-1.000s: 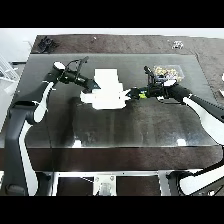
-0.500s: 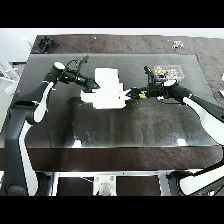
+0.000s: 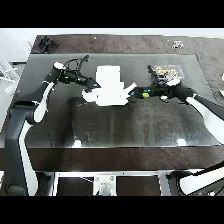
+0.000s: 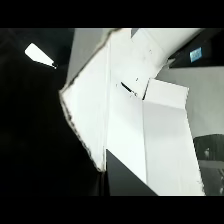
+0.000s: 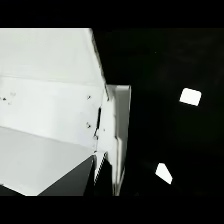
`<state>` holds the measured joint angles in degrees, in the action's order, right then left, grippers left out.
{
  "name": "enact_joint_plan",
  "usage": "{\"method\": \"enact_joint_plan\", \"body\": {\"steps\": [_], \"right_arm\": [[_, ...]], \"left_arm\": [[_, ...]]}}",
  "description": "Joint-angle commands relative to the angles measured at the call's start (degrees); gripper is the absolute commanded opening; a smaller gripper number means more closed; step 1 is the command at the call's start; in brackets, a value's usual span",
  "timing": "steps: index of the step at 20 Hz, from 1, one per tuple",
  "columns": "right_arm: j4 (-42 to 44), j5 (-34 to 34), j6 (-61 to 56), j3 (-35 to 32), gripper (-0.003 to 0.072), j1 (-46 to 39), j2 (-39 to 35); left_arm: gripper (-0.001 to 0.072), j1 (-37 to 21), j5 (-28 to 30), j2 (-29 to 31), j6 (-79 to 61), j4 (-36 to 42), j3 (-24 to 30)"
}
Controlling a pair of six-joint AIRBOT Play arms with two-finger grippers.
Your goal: Fold the box and place the chain.
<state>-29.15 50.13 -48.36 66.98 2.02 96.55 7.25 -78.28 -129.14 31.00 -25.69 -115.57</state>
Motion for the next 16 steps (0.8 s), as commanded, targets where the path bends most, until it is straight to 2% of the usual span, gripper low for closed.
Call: {"method": "enact_joint_plan", "body": {"steps": [1,4,7,13,16], "right_arm": [[0.17,0.09,1.05,0.02,0.0247,-4.94,-2.40],[0.15,0.42,1.07,0.00,0.0247,-8.46,-4.13],[0.09,0.44,3.56,-0.48,0.0247,-8.48,-4.07],[0.15,-0.85,4.11,-0.48,0.0247,-7.34,-4.00],[0.17,-1.29,5.16,-0.48,0.0247,-6.62,-3.96]], "left_arm": [[0.0018,0.00,-2.82,0.00,-12.92,2.16,2.47],[0.0015,-0.07,-2.97,0.00,-23.34,5.11,4.90],[0.0015,-0.13,-3.26,0.11,-32.52,9.92,5.55],[0.0015,-0.17,-4.76,0.37,-40.79,10.93,8.13],[0.0015,-0.17,-2.08,1.81,-44.96,11.13,11.06]]}}
